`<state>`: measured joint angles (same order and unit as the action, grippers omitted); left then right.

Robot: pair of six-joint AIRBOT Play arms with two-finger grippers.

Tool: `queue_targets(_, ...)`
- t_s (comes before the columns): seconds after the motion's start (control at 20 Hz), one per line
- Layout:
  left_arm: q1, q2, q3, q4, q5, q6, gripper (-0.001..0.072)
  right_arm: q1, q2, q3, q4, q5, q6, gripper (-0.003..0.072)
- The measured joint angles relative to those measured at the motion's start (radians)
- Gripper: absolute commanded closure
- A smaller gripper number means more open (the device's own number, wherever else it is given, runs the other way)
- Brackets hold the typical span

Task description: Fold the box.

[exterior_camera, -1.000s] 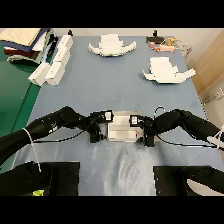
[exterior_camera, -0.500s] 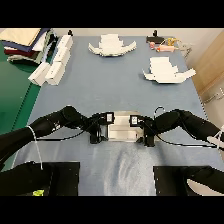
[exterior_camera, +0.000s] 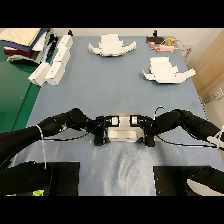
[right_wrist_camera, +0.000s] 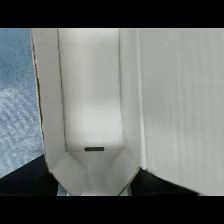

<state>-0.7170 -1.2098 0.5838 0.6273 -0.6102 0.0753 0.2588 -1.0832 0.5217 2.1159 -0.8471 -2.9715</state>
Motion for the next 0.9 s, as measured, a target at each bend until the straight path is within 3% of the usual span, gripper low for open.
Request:
queue_targets(0.4,0.054,0.003,0.0,0.0,-0.037,-0.072,0.0018,0.0,0.0,0.0,0.0,0.0,-0.003,0.0184)
queue_targets(0.9,0.051,-0.011,0.001,-0.041,-0.073,0.004,0.0019,0.0,0.0,0.0,0.0,0.0,-0.003,0.0184)
